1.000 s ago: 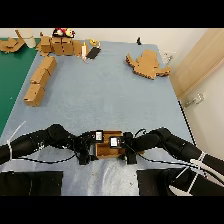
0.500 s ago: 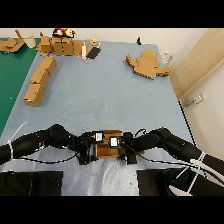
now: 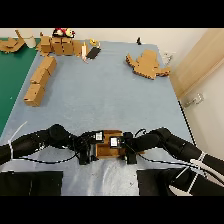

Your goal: Fold the box.

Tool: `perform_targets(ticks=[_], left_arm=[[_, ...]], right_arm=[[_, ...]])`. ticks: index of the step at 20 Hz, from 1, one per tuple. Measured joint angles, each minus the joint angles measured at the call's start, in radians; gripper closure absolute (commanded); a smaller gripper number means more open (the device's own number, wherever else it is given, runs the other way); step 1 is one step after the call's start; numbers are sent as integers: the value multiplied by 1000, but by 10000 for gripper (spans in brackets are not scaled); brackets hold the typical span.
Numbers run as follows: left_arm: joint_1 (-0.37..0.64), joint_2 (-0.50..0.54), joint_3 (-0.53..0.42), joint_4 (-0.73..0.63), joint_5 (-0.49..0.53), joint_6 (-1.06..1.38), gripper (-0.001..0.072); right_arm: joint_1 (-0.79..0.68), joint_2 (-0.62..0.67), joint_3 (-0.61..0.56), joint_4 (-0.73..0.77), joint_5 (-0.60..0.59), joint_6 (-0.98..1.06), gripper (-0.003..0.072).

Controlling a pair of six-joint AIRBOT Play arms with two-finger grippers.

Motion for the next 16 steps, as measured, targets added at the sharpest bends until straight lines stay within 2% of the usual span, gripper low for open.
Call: perform_targets(ticks=[7, 8, 9, 16], left_arm=[[-16, -2, 0, 0, 19, 0, 71], [-17, -4, 0, 0, 22, -1, 187], [-17, -7, 0, -3, 24, -3, 251], [-18, -17, 1, -2, 29, -1, 252]], right_arm=[[0, 0, 0, 0, 0, 0, 156], [0, 0, 0, 0, 0, 0, 156], [0, 0, 0, 0, 0, 0, 156], [0, 0, 0, 0, 0, 0, 156]])
